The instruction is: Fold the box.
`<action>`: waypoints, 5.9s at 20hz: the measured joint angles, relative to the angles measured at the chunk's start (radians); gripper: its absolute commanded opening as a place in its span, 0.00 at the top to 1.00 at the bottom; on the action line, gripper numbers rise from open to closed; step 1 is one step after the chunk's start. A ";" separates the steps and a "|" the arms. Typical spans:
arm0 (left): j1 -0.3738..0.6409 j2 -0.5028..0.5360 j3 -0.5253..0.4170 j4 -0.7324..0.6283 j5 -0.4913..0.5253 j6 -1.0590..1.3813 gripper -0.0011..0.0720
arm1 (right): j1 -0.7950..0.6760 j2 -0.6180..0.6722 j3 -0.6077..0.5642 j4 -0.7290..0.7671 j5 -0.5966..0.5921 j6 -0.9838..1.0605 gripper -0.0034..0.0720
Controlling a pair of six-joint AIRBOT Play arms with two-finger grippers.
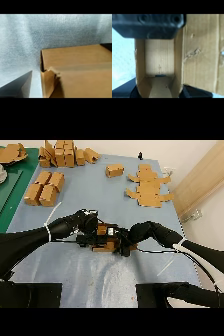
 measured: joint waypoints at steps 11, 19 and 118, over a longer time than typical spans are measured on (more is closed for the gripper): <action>0.002 -0.058 0.062 0.018 -0.050 0.002 0.97 | 0.000 0.000 0.000 0.001 0.000 0.003 0.32; 0.001 -0.060 0.063 0.005 -0.046 0.010 0.72 | 0.000 0.000 0.000 0.000 -0.001 0.001 0.32; 0.509 0.277 -0.482 -0.901 0.104 2.631 0.00 | 0.000 0.000 0.001 -0.002 -0.033 0.000 0.32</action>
